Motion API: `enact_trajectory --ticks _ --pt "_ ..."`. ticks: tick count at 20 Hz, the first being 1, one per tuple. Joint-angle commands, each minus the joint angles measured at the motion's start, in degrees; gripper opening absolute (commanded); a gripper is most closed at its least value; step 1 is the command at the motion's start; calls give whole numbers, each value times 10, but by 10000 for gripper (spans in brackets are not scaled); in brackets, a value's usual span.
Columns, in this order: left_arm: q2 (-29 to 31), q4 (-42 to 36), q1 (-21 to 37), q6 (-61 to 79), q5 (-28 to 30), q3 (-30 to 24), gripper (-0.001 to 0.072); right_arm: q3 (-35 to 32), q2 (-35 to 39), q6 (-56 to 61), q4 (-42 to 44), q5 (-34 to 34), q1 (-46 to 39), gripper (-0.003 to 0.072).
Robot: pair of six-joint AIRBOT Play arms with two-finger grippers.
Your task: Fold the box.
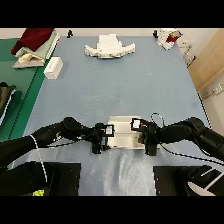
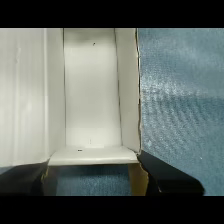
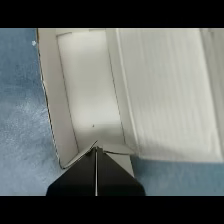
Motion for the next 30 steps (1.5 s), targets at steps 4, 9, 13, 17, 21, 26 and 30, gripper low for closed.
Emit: enact_trajectory --ticks 4,9,13,17,21,26,30 --pt "0 0 0 0 0 0 462 35 91 445 -299 -190 -2 3" --pt "0 0 0 0 0 0 462 37 89 643 -336 -247 -144 1" --pt "0 0 0 0 0 0 461 36 -6 578 -141 -219 -325 1" --pt "0 0 0 0 0 0 462 36 -88 478 7 -199 -385 1" --pt "0 0 0 0 0 0 462 36 -105 455 42 -186 -385 1" --pt "0 0 0 0 0 0 461 -14 -105 419 92 -179 -385 1" --pt "0 0 0 0 0 0 462 -52 -96 372 170 -174 -382 1"
